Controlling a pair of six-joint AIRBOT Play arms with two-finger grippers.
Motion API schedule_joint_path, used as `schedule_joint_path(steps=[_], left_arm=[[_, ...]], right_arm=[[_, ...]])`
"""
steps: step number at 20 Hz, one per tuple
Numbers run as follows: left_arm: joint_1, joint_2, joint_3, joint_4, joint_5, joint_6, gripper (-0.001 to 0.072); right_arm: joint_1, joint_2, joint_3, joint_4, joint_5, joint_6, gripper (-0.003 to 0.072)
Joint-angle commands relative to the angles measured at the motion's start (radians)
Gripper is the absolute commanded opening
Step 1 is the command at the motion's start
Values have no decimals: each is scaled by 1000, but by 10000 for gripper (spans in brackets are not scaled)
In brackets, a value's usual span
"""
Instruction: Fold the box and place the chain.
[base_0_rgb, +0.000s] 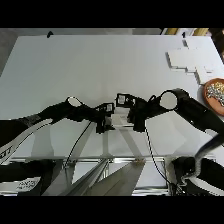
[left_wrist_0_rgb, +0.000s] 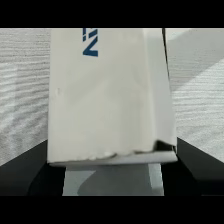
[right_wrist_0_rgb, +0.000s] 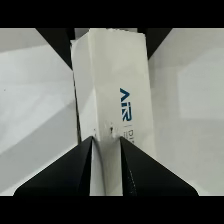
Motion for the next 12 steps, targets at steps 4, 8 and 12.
schedule_joint_path(steps=[4,8,12], left_arm=[[0,0,0,1,0,2,36],[0,0,0,1,0,2,36],[0,0,0,1,0,2,36]], right_arm=[[1,0,-1,2,-19,0,154],[2,0,-9,9,-35,0,159],[2,0,-11,11,-24,0,234]])
